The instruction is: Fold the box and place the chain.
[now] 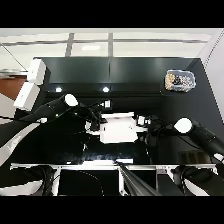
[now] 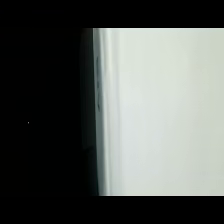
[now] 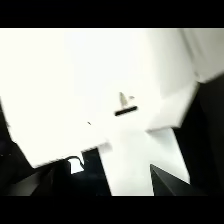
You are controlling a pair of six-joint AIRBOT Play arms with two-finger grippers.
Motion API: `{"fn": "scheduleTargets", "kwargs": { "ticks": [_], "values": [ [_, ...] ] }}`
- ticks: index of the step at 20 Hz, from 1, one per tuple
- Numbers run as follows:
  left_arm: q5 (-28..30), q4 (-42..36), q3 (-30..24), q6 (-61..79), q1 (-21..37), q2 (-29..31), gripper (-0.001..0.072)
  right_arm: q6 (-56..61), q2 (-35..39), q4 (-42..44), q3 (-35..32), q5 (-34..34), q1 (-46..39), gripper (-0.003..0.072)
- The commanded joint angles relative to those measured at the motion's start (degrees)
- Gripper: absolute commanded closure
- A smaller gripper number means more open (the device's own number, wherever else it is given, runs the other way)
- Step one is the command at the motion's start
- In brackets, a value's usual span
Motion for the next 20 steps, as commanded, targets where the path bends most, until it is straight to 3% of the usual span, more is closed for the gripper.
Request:
{"fn": "scheduleTargets", "kwargs": {
  "ticks": [1,13,20],
  "values": [
    [0.02,0.04,0.00,0.00,-0.02,-0.04,0.0681,-1.49,-1.68,1.07,0.00,0.07,3.48,-0.0020],
    [-0.46,0.04,0.02,-0.02,-0.02,-0.04,0.0681,3.63,-1.64,2.56,4.55,-2.19,6.23,-0.0020],
    [-0.63,0.07,0.02,-0.02,-0.02,-0.04,0.0680,3.76,-1.62,1.40,6.69,-9.31,5.55,-0.0020]
  ]
}}
